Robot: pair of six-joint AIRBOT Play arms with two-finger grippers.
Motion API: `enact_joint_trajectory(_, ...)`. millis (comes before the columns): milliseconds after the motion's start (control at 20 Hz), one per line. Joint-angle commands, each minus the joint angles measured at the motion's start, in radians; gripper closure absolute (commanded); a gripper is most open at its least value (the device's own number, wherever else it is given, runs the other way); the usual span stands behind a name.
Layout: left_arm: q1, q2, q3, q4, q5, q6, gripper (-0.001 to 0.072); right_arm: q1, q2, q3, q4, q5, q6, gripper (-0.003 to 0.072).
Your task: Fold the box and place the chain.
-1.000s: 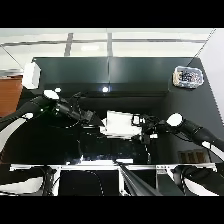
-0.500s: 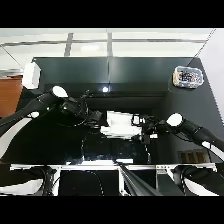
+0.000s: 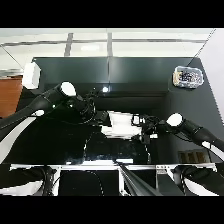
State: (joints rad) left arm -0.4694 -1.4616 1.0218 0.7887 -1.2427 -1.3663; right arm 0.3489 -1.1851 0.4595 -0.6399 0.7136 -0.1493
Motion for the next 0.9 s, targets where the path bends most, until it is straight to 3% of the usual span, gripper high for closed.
enact_joint_trajectory(0,-0.018,0.001,0.024,0.021,-0.013,-0.030,0.0086,0.000,-0.001,-0.001,0.000,0.000,0.000,0.0551)
enact_joint_trajectory(100,-0.018,0.001,0.026,0.022,-0.025,-0.030,0.0114,0.000,-0.001,-0.001,0.000,0.000,0.000,0.0551)
enact_joint_trajectory(150,-0.018,0.001,0.026,0.022,-0.027,-0.030,0.0220,0.000,-0.001,-0.001,0.000,0.000,0.000,0.0551)
enact_joint_trajectory(200,-0.018,0.001,0.026,0.022,-0.025,-0.030,0.0245,0.000,-0.001,-0.001,0.000,0.000,0.000,0.0551)
enact_joint_trajectory(850,-0.077,0.001,0.026,0.137,0.084,-0.190,0.0245,0.000,-0.001,-0.001,0.000,0.000,0.000,0.0551)
